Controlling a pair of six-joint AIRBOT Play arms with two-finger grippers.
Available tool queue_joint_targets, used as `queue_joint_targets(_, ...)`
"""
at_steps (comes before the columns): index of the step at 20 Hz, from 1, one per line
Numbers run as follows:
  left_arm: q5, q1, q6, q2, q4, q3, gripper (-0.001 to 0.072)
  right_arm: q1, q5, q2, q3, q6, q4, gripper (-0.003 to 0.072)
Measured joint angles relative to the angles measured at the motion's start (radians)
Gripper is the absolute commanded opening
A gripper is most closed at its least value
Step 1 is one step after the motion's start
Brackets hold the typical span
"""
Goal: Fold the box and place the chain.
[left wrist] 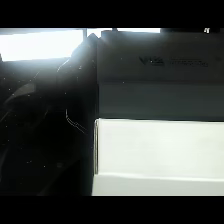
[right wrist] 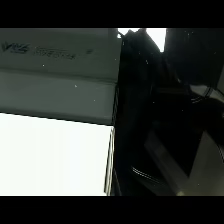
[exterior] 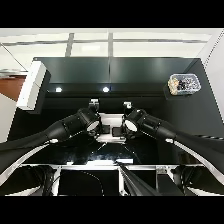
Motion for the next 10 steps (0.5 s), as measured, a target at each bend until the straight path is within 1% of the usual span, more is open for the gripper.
queue_joint_targets(1, 0.000, 0.000, 0.000, 0.000, 0.000, 0.000, 0.0029, 0.000, 0.001, 0.000, 0.000, 0.000, 0.000, 0.0142)
queue_joint_targets(2, 0.000, 0.000, 0.000, 0.000, 0.000, 0.000, 0.0029, 0.000, 0.003, 0.000, 0.001, 0.000, 0.000, 0.0119)
queue_joint_targets(3, 0.000, 0.000, 0.000, 0.000, 0.000, 0.000, 0.0030, 0.000, 0.003, 0.000, 0.001, 0.001, 0.002, 0.0069)
queue_joint_targets(6, 0.000, 0.000, 0.000, 0.000, 0.000, 0.000, 0.0029, 0.001, 0.006, 0.000, 0.001, 0.002, 0.002, 0.0068)
queue_joint_targets(7, 0.000, 0.000, 0.000, 0.000, 0.000, 0.000, 0.0029, 0.001, 0.006, 0.000, 0.001, 0.002, 0.002, 0.0101)
queue_joint_targets(8, 0.000, 0.000, 0.000, 0.000, 0.000, 0.000, 0.0030, 0.001, 0.007, 0.000, 0.001, 0.000, 0.002, 0.0268)
queue_joint_targets(9, 0.000, 0.000, 0.000, 0.000, 0.000, 0.000, 0.0029, 0.001, 0.011, 0.000, 0.002, -0.003, -0.001, 0.0320)
queue_joint_targets(10, 0.000, 0.000, 0.000, 0.000, 0.000, 0.000, 0.0030, 0.000, 0.014, -0.001, 0.005, -0.003, -0.002, 0.0321)
